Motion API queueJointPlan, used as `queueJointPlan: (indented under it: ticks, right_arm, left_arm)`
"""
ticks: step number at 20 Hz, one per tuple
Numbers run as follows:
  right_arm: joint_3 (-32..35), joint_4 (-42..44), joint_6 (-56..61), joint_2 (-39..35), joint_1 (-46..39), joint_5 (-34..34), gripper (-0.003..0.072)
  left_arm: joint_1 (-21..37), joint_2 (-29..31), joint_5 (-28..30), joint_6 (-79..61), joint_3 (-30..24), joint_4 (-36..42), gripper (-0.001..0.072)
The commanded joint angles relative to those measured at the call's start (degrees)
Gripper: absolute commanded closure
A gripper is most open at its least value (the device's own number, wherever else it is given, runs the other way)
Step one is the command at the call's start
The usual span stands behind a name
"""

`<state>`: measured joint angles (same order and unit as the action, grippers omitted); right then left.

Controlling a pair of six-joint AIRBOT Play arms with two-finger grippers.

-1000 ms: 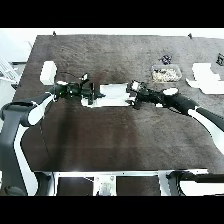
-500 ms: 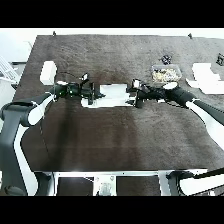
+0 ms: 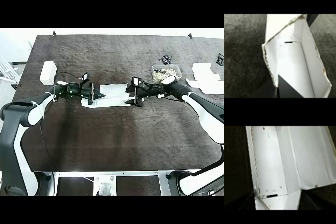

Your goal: Fold the box and place the chain.

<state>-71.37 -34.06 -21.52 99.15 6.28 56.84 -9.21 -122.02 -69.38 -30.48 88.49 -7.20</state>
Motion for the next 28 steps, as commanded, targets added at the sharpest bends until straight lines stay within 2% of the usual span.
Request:
queueJointPlan:
  ticks: [1, 14, 28]
  right_arm:
    - [-2.14, -0.07, 0.07, 1.88, 0.17, 4.15, -0.0005]
    - [-5.44, 1.90, -3.63, 8.09, 0.17, 7.82, -0.0006]
    - [-9.60, 3.78, -4.42, 11.13, 0.17, 9.88, -0.0005]
  left_arm:
    - [0.00, 0.02, 0.00, 0.00, 0.02, -0.02, 0.0688]
    - [0.00, 0.02, 0.46, 0.00, 0.02, -0.02, 0.0688]
    - [0.00, 0.02, 1.44, 0.02, 0.02, -0.02, 0.0687]
